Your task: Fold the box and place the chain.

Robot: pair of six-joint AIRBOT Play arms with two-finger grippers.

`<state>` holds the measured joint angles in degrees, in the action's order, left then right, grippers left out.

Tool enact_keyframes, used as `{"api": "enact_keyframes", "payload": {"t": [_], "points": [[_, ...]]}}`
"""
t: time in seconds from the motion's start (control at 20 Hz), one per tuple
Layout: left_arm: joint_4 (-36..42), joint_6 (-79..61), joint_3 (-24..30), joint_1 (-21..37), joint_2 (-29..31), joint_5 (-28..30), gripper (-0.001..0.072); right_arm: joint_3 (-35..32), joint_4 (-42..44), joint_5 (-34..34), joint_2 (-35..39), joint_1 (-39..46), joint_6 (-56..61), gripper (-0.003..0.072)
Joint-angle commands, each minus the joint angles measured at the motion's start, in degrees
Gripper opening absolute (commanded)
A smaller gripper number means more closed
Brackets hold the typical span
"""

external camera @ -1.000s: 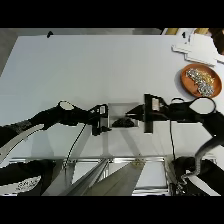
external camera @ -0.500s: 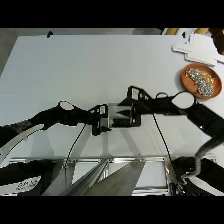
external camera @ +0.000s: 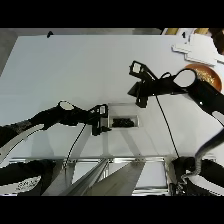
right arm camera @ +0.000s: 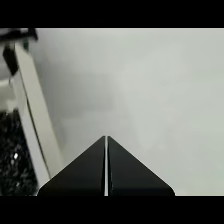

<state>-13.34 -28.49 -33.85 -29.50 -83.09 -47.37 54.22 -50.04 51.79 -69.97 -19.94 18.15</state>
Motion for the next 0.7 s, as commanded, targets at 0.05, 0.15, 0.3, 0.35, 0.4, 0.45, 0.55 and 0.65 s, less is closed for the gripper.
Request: {"api": "enact_keyframes", "payload": {"t": [0.05,0.15,0.3,0.35,0.4,0.45,0.55,0.65], "points": [[0.0,0.0,0.0,0.0,0.0,0.0,0.0012,-1.1,-7.4,7.5,-1.7,-1.7,4.5,0.0017],[0.0,0.0,0.0,0.0,0.0,0.0,0.0012,-1.1,-9.5,9.7,-1.4,-2.7,4.3,0.0017],[0.0,0.0,0.0,0.0,0.0,0.0,0.0012,-1.2,-9.9,11.5,1.4,-4.4,2.8,0.0064],[0.0,0.0,0.0,0.0,0.0,0.0,0.0012,-1.5,-9.7,11.6,2.9,-5.0,1.3,0.0065],[0.0,0.0,0.0,0.0,0.0,0.0,0.0012,-2.4,-9.4,11.5,4.4,-5.6,-0.8,0.0065],[0.0,0.0,0.0,0.0,0.0,0.0,0.0012,-3.3,-9.4,11.5,5.4,-6.4,-2.0,0.0065],[0.0,0.0,0.0,0.0,0.0,0.0,0.0012,-6.1,-9.4,10.9,5.9,-8.3,-2.2,0.0073],[0.0,0.0,0.0,0.0,0.0,0.0,0.0012,-9.1,-9.2,7.9,5.9,-10.4,-2.1,0.0207]]}}
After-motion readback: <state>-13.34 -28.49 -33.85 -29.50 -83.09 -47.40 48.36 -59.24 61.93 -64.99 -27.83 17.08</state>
